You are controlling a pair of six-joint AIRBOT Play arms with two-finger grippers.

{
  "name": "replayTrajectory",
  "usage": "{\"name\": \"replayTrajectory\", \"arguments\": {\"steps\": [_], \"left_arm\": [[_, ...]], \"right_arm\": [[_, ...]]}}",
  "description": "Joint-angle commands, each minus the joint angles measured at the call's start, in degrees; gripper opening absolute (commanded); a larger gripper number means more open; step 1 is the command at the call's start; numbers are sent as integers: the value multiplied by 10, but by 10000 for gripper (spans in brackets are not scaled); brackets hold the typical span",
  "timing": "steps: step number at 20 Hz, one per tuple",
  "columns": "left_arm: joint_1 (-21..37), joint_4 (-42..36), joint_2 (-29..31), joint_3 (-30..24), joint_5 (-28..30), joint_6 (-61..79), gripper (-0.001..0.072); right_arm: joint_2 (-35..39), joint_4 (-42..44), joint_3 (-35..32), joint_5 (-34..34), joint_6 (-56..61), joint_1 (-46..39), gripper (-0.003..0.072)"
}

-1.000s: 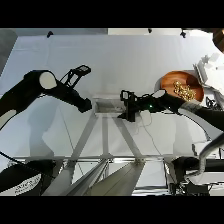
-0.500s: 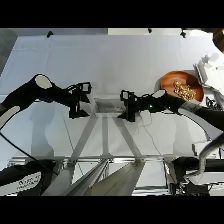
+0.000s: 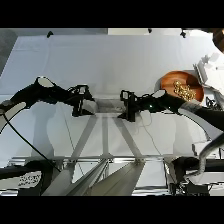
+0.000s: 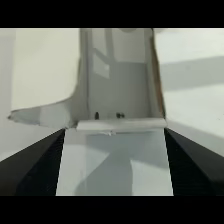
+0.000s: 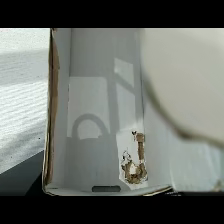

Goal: Fold the box and place the chain.

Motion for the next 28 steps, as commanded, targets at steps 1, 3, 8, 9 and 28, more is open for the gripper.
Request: {"name": "replayTrajectory", "arguments": {"steps": [1, 3, 8, 9, 28], "left_arm": [[3, -28, -20, 0, 2, 30, 710], [3, -29, -25, 0, -2, 47, 709], [3, -35, -27, 0, -17, 52, 709], [2, -40, -29, 0, -16, 52, 709], [-47, -72, -77, 0, 49, 71, 278]], "right_arm": [[0, 0, 0, 0, 0, 0, 381], [0, 0, 0, 0, 0, 1, 381], [0, 0, 0, 0, 0, 0, 381], [0, 0, 0, 0, 0, 0, 381], [0, 0, 0, 0, 0, 0, 381]]}}
